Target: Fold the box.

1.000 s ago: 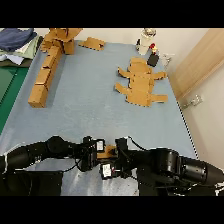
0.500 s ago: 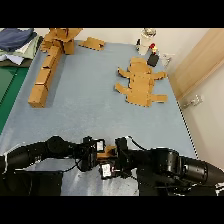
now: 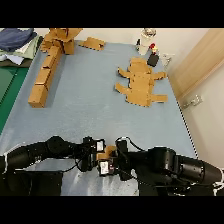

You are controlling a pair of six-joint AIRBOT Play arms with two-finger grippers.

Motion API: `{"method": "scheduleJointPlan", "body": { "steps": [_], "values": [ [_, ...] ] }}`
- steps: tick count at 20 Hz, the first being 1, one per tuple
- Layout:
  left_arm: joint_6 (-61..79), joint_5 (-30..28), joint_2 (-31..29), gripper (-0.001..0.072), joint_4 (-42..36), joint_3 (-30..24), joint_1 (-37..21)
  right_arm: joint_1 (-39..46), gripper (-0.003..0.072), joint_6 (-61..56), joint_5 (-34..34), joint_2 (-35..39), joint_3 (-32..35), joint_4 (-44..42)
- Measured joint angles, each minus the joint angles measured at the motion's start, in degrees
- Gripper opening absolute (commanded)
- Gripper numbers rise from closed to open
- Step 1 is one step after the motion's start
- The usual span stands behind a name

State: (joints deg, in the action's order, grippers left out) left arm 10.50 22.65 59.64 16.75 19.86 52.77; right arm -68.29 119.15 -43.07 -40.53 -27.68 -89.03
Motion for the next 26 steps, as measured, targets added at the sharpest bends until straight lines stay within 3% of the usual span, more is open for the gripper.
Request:
{"method": "scheduleJointPlan", "body": {
  "steps": [2,4,8,10,13,17,19,22,26],
  "values": [
    [0.0,0.0,0.0,0.0384,0.0,0.0,0.0,0.0,0.0221,-2.5,-2.7,1.9,-1.6,1.1],
    [0.0,0.0,0.0,0.0384,0.0,0.0,0.0,0.0,0.0003,-8.0,-6.1,4.6,-2.9,2.0],
    [0.0,0.0,0.0,0.0384,0.0,0.0,0.0,0.1,0.0001,-28.3,-14.0,10.2,-1.9,1.2],
    [0.0,0.0,0.0,0.0384,0.0,0.0,0.0,0.1,0.0001,-38.1,-14.4,13.3,1.3,-1.8],
    [0.0,0.0,0.0,0.0384,0.0,0.0,0.0,0.4,0.0001,-54.5,-5.9,18.1,8.6,-5.7],
    [0.0,0.0,0.0,0.0384,0.0,0.0,0.0,2.8,0.0001,-76.0,16.8,22.4,19.1,-7.8],
    [0.0,0.0,0.0,0.0384,0.0,0.0,0.0,4.3,0.0001,-82.1,24.0,22.9,22.1,-8.1],
    [0.0,0.0,0.0,0.0384,0.0,0.0,0.0,5.5,0.0001,-86.7,29.3,23.2,24.2,-7.8],
    [0.0,0.0,0.0,0.0384,0.0,0.0,0.0,5.7,0.0001,-89.1,30.6,23.3,25.2,-7.6]
  ]
}}
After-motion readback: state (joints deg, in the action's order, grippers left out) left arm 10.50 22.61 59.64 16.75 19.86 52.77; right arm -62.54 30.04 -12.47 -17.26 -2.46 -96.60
